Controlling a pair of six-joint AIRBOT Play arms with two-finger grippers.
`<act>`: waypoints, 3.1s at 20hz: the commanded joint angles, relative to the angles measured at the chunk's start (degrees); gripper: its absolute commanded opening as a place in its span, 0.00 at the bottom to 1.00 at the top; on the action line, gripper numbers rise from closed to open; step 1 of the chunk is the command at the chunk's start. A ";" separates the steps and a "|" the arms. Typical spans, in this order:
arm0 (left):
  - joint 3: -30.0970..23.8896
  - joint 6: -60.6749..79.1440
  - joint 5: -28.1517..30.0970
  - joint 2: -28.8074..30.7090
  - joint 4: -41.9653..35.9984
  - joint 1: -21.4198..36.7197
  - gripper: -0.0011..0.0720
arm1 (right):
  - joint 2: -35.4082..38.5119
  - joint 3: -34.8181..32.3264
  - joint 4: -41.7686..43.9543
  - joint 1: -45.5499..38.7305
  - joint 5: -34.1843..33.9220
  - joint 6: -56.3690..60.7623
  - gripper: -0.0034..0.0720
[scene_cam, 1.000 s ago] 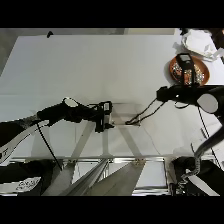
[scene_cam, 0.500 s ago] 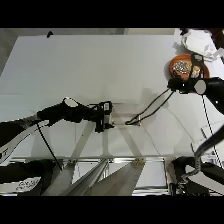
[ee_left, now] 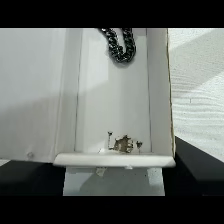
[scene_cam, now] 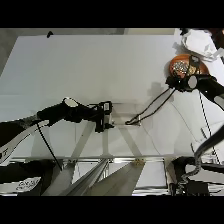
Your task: Fold the box and place the chain.
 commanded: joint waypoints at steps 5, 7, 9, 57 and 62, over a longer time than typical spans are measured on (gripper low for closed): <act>0.00 0.00 0.00 0.00 0.02 0.00 0.46 | -4.66 0.28 0.02 -0.13 -5.79 4.09 0.34; 0.00 0.00 0.00 0.00 0.00 0.00 0.46 | -5.86 0.28 0.00 -0.13 -5.49 4.11 0.21; 0.00 0.00 0.00 0.00 0.02 0.00 0.46 | -5.97 0.28 0.02 -0.13 -5.62 4.07 0.19; 0.00 0.00 0.00 0.00 0.02 0.00 0.46 | 33.79 -1.29 7.93 52.41 13.57 -9.97 0.07; 0.00 0.00 0.00 0.00 0.00 0.00 0.46 | 27.91 -8.28 8.70 52.41 11.04 -9.70 0.07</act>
